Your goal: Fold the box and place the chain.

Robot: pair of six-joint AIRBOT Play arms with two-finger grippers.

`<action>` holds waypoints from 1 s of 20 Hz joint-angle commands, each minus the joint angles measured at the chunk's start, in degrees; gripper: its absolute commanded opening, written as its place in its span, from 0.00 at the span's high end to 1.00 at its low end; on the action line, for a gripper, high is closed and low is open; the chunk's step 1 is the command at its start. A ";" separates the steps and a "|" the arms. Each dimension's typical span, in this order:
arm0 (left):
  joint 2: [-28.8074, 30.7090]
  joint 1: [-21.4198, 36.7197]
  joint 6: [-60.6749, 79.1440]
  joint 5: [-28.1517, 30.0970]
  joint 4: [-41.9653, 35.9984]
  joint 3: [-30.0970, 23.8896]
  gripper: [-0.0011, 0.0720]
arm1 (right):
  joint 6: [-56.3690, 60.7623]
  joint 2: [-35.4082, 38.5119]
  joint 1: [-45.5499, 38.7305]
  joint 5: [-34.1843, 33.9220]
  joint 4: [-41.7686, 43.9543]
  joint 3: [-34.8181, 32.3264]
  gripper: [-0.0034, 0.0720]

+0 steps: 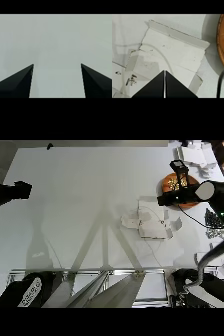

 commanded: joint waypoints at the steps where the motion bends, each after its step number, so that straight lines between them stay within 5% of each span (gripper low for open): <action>1: -0.04 0.00 0.00 0.00 0.00 0.07 0.11 | 0.00 0.04 -0.04 0.59 0.17 0.00 0.94; 4: -0.04 0.00 0.00 0.00 0.00 0.04 0.11 | 0.22 0.04 -0.04 1.16 -0.87 0.00 0.93; 5: -0.04 0.00 0.00 0.00 0.00 0.04 0.11 | 0.31 0.04 -0.04 2.80 -2.54 0.00 0.86; 8: -0.04 0.00 0.00 0.00 0.00 0.04 0.11 | 8.81 0.04 -0.07 9.27 -15.06 0.00 0.36; 9: -0.04 0.00 0.00 0.00 0.00 0.07 0.11 | 10.99 0.04 -0.22 11.23 -19.21 0.00 0.32; 17: -0.04 0.00 0.00 0.00 0.00 0.07 0.11 | 14.62 -6.47 -7.69 25.14 -22.62 -0.02 0.32; 20: -0.04 0.00 0.00 0.00 0.00 0.04 0.11 | 14.58 -10.78 -7.74 25.24 -21.57 -0.02 0.32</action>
